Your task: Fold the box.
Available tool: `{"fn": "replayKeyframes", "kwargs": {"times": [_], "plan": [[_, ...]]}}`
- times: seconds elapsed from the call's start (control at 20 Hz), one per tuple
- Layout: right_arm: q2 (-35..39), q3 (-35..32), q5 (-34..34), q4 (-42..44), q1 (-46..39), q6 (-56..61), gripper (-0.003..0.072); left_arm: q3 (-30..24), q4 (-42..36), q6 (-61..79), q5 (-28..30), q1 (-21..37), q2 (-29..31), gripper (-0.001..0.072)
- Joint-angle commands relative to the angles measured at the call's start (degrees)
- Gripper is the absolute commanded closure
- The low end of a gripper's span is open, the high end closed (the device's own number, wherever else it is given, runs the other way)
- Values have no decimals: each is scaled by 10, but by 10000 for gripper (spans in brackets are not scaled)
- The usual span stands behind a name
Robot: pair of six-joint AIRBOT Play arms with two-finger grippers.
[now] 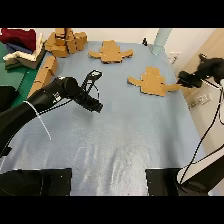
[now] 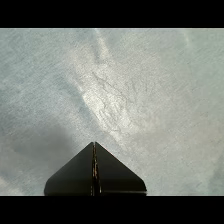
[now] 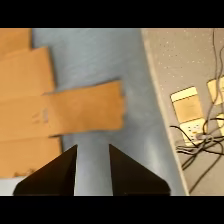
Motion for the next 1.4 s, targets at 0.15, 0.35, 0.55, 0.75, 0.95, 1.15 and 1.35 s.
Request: {"fn": "replayKeyframes", "kwargs": {"times": [0.15, 0.35, 0.55, 0.75, 0.95, 1.15, 1.35], "plan": [[-105, 52, 2, 176, -65, -144, 379, 1, -13, -3, 2, 0, 0, 695], [-132, 61, -9, 179, -45, -166, 381, 1, -19, -3, 2, 0, 0, 695], [-138, 104, -40, 183, -21, -205, 575, 1, -19, -2, 3, 0, 0, 695], [-110, 131, -120, 201, 5, -205, 683, 4, -36, -2, 7, 0, 0, 695], [-17, 19, -144, 202, 23, -194, 683, 9, -34, -2, -19, 9, 23, 697], [163, -221, -62, 202, 54, -183, 684, -19, -37, -3, -36, 26, 57, 698], [359, -483, 21, 199, 106, -142, 684, -45, -54, 3, -68, 30, 68, 698]]}}
